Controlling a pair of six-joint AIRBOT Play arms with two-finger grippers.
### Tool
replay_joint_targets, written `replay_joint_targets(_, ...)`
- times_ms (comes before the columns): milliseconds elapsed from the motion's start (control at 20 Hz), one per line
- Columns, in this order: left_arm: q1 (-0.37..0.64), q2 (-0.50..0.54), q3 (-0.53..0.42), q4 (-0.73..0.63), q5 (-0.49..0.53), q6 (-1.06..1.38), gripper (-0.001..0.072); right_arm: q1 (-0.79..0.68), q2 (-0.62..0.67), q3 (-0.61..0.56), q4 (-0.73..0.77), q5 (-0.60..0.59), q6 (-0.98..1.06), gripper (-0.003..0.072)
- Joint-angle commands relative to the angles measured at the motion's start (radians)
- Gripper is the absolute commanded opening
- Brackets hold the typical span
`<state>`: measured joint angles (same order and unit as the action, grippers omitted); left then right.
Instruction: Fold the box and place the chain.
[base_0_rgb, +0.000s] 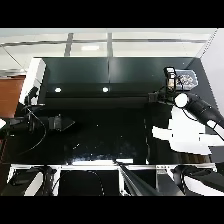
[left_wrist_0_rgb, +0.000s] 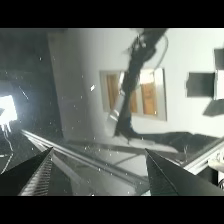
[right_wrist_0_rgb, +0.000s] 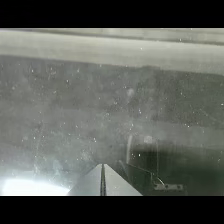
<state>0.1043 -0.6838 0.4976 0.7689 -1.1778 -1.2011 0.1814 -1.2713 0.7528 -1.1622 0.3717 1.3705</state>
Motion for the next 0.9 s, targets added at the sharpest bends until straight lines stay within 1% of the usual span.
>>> replay_joint_targets(0, 0.001, 0.0, 0.0, -0.012, 0.061, 0.0, 0.0619, 0.0, 0.0, 0.0, 0.045, -0.016, 0.005, 0.0016)
replay_joint_targets(150, 0.001, 0.0, 0.0, -0.021, 0.141, 0.0, 0.0619, 0.0, 0.0, 0.001, 0.307, 0.007, 0.013, 0.0017)
replay_joint_targets(200, 0.001, 0.0, 0.0, -0.027, 0.17, 0.0, 0.0619, 0.0, 0.0, 0.005, 0.337, -0.009, 0.013, 0.0045)
replay_joint_targets(250, 0.001, 0.0, 0.0, -0.027, 0.215, 0.0, 0.062, -0.004, 0.0, 0.018, 0.333, -0.005, 0.008, 0.0424)
replay_joint_targets(300, 0.002, 0.0, 0.0, -0.027, 0.257, 0.0, 0.062, -0.013, 0.0, 0.038, 0.299, 0.031, -0.014, 0.0707)
replay_joint_targets(350, 0.002, 0.0, 0.0, -0.027, 0.279, 0.0, 0.062, -0.033, 0.0, 0.081, 0.228, 0.117, -0.037, 0.0709)
replay_joint_targets(450, 0.002, 0.0, 0.0, -0.027, 0.307, 0.0, 0.062, -0.105, 0.002, 0.204, 0.068, 0.339, -0.035, 0.0709)
replay_joint_targets(500, 0.001, 0.0, 0.0, -0.027, 0.307, 0.0, 0.062, -0.16, 0.002, 0.278, 0.002, 0.452, -0.023, 0.0708)
replay_joint_targets(550, 0.001, 0.0, 0.0, -0.026, 0.307, 0.001, 0.0619, -0.222, 0.002, 0.344, -0.053, 0.537, -0.006, 0.0709)
replay_joint_targets(600, 0.001, -0.001, 0.0, -0.026, 0.307, 0.001, 0.0619, -0.291, 0.002, 0.406, -0.104, 0.602, 0.008, 0.0708)
replay_joint_targets(700, 0.001, -0.011, 0.0, -0.026, 0.313, 0.003, 0.0622, -0.463, 0.002, 0.505, -0.18, 0.694, 0.022, 0.0708)
replay_joint_targets(750, 0.0, -0.02, 0.0, -0.024, 0.309, 0.006, 0.0657, -0.55, 0.002, 0.528, -0.2, 0.724, 0.025, 0.0708)
replay_joint_targets(800, -0.004, -0.032, 0.0, -0.01, 0.305, 0.005, 0.071, -0.649, 0.001, 0.533, -0.21, 0.755, 0.025, 0.0708)
replay_joint_targets(850, -0.014, -0.043, 0.0, 0.014, 0.302, 0.004, 0.071, -0.746, -0.004, 0.531, -0.216, 0.795, 0.025, 0.0708)
